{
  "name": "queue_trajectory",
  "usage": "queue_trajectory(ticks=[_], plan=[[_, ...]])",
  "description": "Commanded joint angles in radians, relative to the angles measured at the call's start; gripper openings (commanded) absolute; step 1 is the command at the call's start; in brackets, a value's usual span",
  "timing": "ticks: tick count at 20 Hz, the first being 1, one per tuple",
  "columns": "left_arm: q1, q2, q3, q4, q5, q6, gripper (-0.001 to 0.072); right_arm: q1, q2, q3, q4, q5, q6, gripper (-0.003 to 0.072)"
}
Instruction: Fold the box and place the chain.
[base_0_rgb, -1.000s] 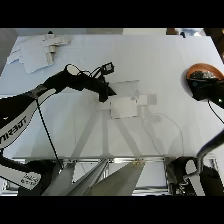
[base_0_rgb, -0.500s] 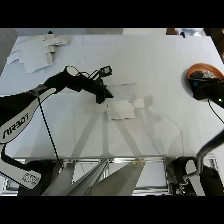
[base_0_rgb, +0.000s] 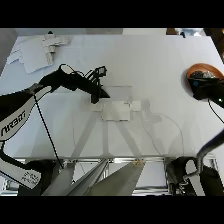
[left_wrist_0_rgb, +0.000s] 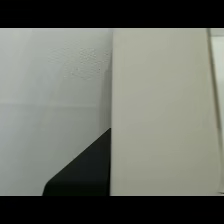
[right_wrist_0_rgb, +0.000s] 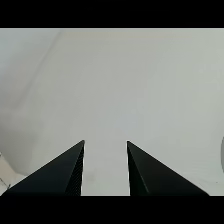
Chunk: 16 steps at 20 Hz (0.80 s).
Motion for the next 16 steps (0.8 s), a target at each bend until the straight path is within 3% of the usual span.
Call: queue_trajectory(ticks=[1, 9, 16], plan=[[-0.008, -0.01, 0.001, -0.004, -0.04, 0.035, 0.0004, 0.0, 0.001, 0.001, 0.001, 0.0, 0.001, 0.0283], [-0.008, -0.035, 0.001, -0.018, 0.019, 0.028, 0.0005, 0.0, 0.001, 0.001, 0.001, 0.0, 0.0, 0.0264], [-0.008, -0.033, 0.001, 0.097, 0.013, -0.044, 0.0005, 0.0, 0.001, 0.001, 0.0, 0.0, 0.0, 0.0264]])
